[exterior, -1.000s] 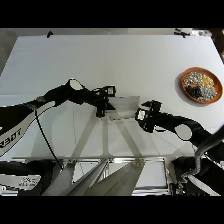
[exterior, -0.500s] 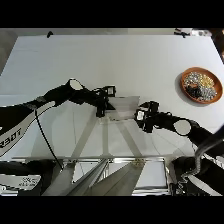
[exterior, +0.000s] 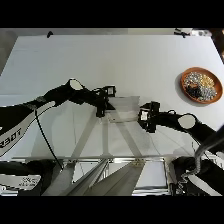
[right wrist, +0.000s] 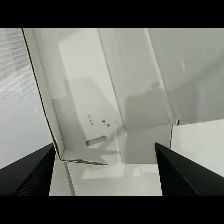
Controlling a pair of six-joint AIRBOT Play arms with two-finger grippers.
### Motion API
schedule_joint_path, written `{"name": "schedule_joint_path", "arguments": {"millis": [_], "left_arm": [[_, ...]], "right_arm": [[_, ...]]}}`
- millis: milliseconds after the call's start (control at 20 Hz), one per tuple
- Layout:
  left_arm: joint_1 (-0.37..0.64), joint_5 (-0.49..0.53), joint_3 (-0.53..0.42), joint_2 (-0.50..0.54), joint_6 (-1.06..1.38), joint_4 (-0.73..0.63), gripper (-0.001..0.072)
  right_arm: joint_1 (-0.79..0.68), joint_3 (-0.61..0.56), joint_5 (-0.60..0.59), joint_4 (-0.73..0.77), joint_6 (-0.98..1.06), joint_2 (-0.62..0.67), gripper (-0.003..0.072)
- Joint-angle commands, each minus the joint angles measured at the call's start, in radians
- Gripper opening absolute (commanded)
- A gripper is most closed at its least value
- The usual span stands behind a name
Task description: Fold the box and place the chain.
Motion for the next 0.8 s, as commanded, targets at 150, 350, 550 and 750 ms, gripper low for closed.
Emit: {"name": "schedule_joint_path", "arguments": {"millis": [150, 350, 550, 750], "left_arm": [[0.0, 0.0, 0.0, 0.0, 0.0, 0.0, 0.0012], [0.0, 0.0, 0.0, 0.0, 0.0, 0.0, 0.0012], [0.0, 0.0, 0.0, 0.0, 0.0, 0.0, 0.0012], [0.0, 0.0, 0.0, 0.0, 0.0, 0.0, 0.0012]], "right_arm": [[-0.005, 0.013, 0.016, 0.044, -0.066, 0.0, 0.0657], [-0.005, 0.025, 0.013, 0.045, -0.071, 0.002, 0.0657], [-0.042, 0.041, 0.032, 0.049, -0.081, 0.002, 0.0658], [-0.066, 0.052, 0.098, 0.064, -0.096, 0.0, 0.0657]]}}
